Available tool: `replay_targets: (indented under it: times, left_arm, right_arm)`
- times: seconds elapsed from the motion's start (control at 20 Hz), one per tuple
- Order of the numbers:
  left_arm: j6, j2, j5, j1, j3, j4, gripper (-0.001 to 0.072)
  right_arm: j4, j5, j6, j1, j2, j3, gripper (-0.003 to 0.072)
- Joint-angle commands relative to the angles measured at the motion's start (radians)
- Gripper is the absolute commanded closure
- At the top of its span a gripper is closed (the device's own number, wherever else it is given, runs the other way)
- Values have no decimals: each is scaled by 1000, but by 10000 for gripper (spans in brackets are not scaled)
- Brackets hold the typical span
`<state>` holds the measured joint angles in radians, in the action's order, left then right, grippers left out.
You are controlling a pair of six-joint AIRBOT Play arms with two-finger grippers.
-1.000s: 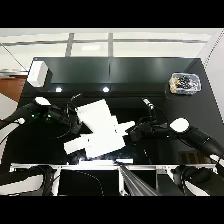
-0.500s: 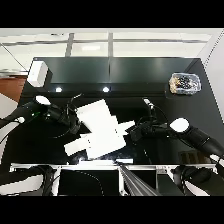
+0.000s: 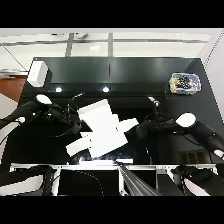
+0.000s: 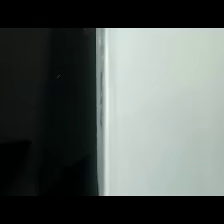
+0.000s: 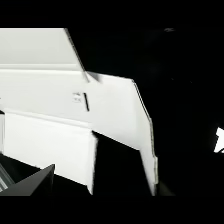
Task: Fold the box and place the chain.
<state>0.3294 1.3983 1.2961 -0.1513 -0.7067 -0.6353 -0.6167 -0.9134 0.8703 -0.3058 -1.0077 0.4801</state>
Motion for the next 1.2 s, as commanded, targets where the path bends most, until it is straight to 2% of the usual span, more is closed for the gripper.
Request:
replay_targets:
  times: [0.0, 0.1, 0.15, 0.25, 0.35, 0.5, 0.65, 0.8, 1.15]
  left_arm:
    - [-44, -61, -68, -103, -16, -50, 686]
    - [-90, -149, -200, -218, -14, -99, 686]
    - [-121, -193, -317, -275, -5, -124, 685]
    - [-214, -227, -514, -351, 15, -123, 682]
    - [-229, -208, -583, -388, 15, -122, 679]
    - [-229, -152, -554, -397, 15, -122, 679]
    - [-230, -105, -528, -397, 15, -124, 679]
    - [-259, -89, -528, -398, 15, -172, 681]
    - [-262, -83, -530, -398, 15, -202, 681]
  right_arm:
    - [-178, -214, 20, 178, 0, 80, -21]
    - [-222, -231, 19, 270, 0, 129, -21]
    - [-233, -207, 18, 311, 0, 146, -21]
    - [-218, -83, 19, 369, 0, 153, -21]
    - [-214, 35, 6, 387, 0, 153, -21]
    - [-204, 34, -296, 328, -1, 152, -22]
    - [-204, 32, -504, 231, -1, 152, -22]
    - [-206, 70, -537, 147, -2, 150, -22]
    - [-208, 32, -553, 51, -4, 84, -21]
